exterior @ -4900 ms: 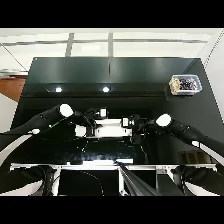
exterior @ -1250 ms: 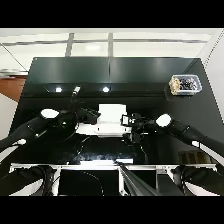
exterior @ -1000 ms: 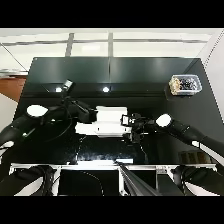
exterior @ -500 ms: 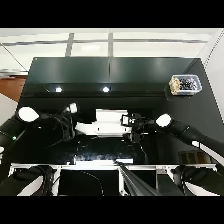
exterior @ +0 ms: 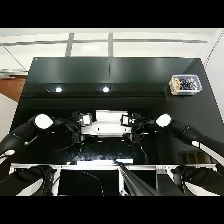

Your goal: Fold the box and place the chain.

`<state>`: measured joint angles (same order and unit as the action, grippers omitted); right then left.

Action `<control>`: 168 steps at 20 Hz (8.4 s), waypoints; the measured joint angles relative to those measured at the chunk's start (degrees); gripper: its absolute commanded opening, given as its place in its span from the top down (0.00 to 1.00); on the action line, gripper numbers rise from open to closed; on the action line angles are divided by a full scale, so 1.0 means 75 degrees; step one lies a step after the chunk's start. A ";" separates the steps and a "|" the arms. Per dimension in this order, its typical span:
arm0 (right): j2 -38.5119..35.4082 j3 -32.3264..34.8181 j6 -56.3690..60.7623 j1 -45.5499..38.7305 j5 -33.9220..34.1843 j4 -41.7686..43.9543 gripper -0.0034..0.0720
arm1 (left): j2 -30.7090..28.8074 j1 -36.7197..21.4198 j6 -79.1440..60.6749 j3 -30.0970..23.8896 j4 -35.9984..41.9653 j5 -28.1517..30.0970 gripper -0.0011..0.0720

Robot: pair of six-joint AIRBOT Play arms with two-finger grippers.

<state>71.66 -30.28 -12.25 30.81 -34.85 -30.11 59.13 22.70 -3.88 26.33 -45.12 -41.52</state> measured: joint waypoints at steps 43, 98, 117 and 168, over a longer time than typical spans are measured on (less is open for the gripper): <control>0.0000 0.0000 0.0003 0.0000 -0.0003 0.0000 0.33 | 0.0965 0.0504 -0.0836 -0.0012 0.2655 0.0545 0.49; 0.0000 0.0000 0.0003 0.0000 -0.0003 0.0003 0.33 | 0.2288 -0.3107 0.7533 0.1040 0.0801 -0.3328 0.01; 0.0000 0.0000 0.0003 0.0000 -0.0003 0.0003 0.33 | 0.1950 -0.0224 1.0416 0.1810 0.0102 -0.1839 0.02; 0.0000 0.0000 0.0006 0.0000 -0.0009 0.0009 0.33 | 0.2923 0.3182 1.8418 0.3672 -0.5913 -0.2034 0.95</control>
<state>71.66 -30.28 -12.21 30.81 -34.92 -30.04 81.06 46.57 134.26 53.87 -89.47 -56.77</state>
